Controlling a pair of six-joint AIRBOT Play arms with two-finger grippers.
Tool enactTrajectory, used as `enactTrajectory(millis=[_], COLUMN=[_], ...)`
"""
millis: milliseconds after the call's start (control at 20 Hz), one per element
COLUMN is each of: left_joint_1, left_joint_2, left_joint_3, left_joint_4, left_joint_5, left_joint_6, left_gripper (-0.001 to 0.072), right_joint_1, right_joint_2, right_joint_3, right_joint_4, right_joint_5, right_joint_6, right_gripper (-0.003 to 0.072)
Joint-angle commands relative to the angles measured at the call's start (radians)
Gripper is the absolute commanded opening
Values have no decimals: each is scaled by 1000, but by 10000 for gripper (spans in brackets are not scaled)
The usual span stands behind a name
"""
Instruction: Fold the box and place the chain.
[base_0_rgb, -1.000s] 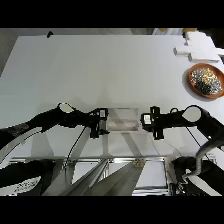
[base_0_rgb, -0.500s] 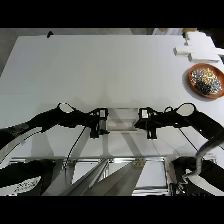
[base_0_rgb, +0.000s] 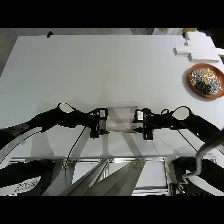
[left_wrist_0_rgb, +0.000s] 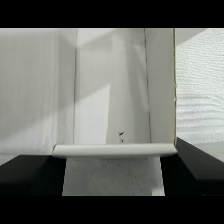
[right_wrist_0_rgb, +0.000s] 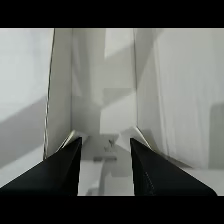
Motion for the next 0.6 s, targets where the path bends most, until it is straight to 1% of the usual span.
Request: enactTrajectory(millis=[0, 150, 200, 250, 300, 350, 400, 450, 500, 550], left_joint_1=[0, 0, 0, 0, 0, 0, 0, 1, 0, 0], left_joint_2=[0, 0, 0, 0, 0, 0, 0, 0, 0, 0], left_joint_3=[0, 0, 0, 0, 0, 0, 0, 0, 0, 0], left_joint_4=[0, 0, 0, 0, 0, 0, 0, 0, 0, 0], left_joint_5=[0, 0, 0, 0, 0, 0, 0, 0, 0, 0], left_joint_6=[0, 0, 0, 0, 0, 0, 0, 0, 0, 0], left_gripper=[253, 253, 253, 253, 253, 253, 253, 253, 253, 253], right_joint_1=[6, 6, 6, 0, -27, -74, -142, -220, -294, -357], right_joint_2=[112, 266, 309, 341, 367, 376, 373, 365, 349, 326], right_joint_3=[-2, -2, -2, -2, -2, -2, -2, -2, -2, -3], right_joint_4=[-177, -319, -364, -401, -431, -472, -524, -571, -584, -565], right_joint_5=[-15, -17, -27, -48, -77, -95, -85, -49, 3, 61], right_joint_6=[216, 485, 578, 687, 848, 1034, 1220, 1358, 1423, 1450], right_gripper=[323, 219, 173, 147, 117, 60, 54, 52, 47, 27])
